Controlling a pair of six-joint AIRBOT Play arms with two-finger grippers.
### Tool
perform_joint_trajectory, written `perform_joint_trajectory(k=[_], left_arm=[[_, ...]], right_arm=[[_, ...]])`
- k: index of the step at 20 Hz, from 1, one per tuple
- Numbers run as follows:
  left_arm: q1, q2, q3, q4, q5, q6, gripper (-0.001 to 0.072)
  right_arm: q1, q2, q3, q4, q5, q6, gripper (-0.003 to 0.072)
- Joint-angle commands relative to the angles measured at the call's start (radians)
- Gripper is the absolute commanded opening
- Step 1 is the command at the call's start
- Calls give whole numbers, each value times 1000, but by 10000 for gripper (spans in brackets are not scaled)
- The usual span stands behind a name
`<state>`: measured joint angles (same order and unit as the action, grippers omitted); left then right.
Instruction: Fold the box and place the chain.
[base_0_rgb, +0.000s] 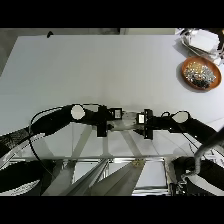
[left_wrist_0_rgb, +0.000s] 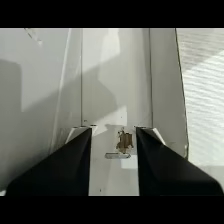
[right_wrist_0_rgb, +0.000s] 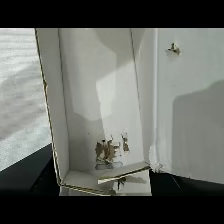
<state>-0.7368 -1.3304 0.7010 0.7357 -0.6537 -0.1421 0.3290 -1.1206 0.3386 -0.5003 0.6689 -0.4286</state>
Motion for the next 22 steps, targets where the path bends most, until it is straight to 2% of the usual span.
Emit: perform_joint_trajectory(k=[1, 3, 5, 9, 10, 12, 14, 17, 20, 22], left_arm=[[12, 13, 0, 18, -53, -73, 255], [31, 39, -1, 71, -126, -148, 125], [59, 76, -2, 107, -178, -264, 124], [112, 197, -2, 133, -206, -537, 105], [126, 235, -2, 165, -208, -613, 96], [167, 307, -2, 278, -226, -817, 1], [221, 348, -8, 396, -281, -1073, 1], [270, 339, -44, 459, -358, -1317, 1], [271, 304, -120, 401, -292, -1350, 1], [270, 260, -135, 348, -257, -1346, 1]], right_arm=[[0, 0, 0, 1, 0, 1, 321], [0, 1, 0, 1, 0, 1, 321], [0, 0, 0, 1, 0, 1, 321], [0, 1, 0, 1, 0, 1, 321], [0, 0, 0, 1, 0, 1, 321], [0, 0, 0, 1, 0, 1, 321], [0, 0, 0, 1, 0, 1, 321], [0, 0, 0, 1, 0, 1, 321], [0, 0, 0, 1, 0, 1, 321], [0, 0, 0, 1, 0, 1, 321]])
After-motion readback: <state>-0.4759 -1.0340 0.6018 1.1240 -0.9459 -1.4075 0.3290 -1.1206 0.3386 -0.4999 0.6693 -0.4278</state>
